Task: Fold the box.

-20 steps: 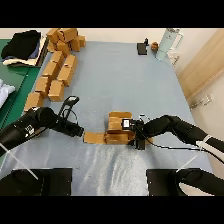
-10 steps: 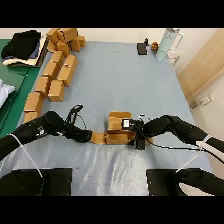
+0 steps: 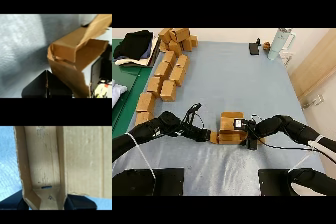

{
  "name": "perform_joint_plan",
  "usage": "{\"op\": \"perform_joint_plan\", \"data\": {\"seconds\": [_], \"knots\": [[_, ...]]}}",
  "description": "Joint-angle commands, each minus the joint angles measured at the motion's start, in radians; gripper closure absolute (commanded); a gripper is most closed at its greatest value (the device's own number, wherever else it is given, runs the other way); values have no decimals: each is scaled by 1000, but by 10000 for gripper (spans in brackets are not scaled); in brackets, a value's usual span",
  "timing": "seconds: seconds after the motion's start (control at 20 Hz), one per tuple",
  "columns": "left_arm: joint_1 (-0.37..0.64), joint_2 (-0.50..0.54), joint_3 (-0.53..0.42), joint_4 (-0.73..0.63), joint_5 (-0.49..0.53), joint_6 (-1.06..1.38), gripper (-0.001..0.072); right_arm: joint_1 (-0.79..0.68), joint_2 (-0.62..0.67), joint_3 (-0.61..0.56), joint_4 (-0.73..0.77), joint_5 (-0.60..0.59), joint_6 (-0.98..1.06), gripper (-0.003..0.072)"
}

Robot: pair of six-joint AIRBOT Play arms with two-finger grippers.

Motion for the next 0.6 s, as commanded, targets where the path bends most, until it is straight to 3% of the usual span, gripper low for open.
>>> {"op": "perform_joint_plan", "data": {"seconds": [0.0,0.05,0.1,0.15,0.55], "knots": [[-4,-1,28,-38,-14,25,477,1,0,0,0,-1,0,235],[-4,-1,34,-39,-14,25,142,1,0,0,0,-1,0,235],[-4,-1,37,-35,-14,26,191,1,0,0,0,0,0,235],[-3,-1,38,-33,-13,26,290,1,0,0,0,-1,0,235],[-4,-5,38,-61,-4,28,304,1,1,0,-5,0,0,235]]}}
